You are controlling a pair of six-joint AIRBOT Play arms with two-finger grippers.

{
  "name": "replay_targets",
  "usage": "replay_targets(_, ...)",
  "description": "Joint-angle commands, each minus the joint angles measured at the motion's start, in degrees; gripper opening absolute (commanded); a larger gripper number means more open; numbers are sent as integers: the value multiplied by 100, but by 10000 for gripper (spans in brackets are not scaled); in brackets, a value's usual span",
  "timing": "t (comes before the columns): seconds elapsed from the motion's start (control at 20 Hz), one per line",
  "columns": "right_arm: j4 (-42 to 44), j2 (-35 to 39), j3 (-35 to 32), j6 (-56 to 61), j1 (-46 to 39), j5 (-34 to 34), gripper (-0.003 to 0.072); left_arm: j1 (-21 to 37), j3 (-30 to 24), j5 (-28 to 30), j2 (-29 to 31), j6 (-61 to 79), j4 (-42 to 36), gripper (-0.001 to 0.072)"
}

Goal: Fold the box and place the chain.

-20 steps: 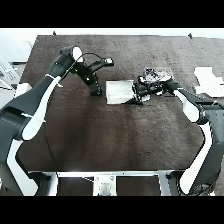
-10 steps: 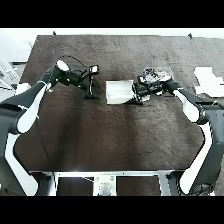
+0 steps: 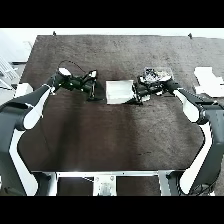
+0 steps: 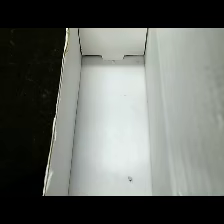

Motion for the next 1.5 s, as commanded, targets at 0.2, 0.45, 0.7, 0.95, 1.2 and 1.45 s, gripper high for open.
replay_targets(0.2, 0, 2, 0, 0, 2, 0, 587, -192, -2, 15, -111, 122, -199, 720)
replay_targets(0.45, 0, 2, 0, 0, 2, 0, 588, -243, -4, 96, -114, 90, -157, 720)
replay_targets(0.7, 0, 2, 0, 0, 2, 0, 587, -413, -4, 291, -289, -37, -227, 720)
replay_targets(0.95, 0, 2, 0, 0, 2, 0, 588, -420, 2, 404, -483, -57, -540, 720)
replay_targets(1.2, 0, 2, 0, 0, 4, 0, 587, -420, 2, 531, -542, -50, -647, 720)
replay_targets(1.45, 0, 2, 0, 0, 2, 0, 587, -420, 2, 575, -575, 55, -767, 720)
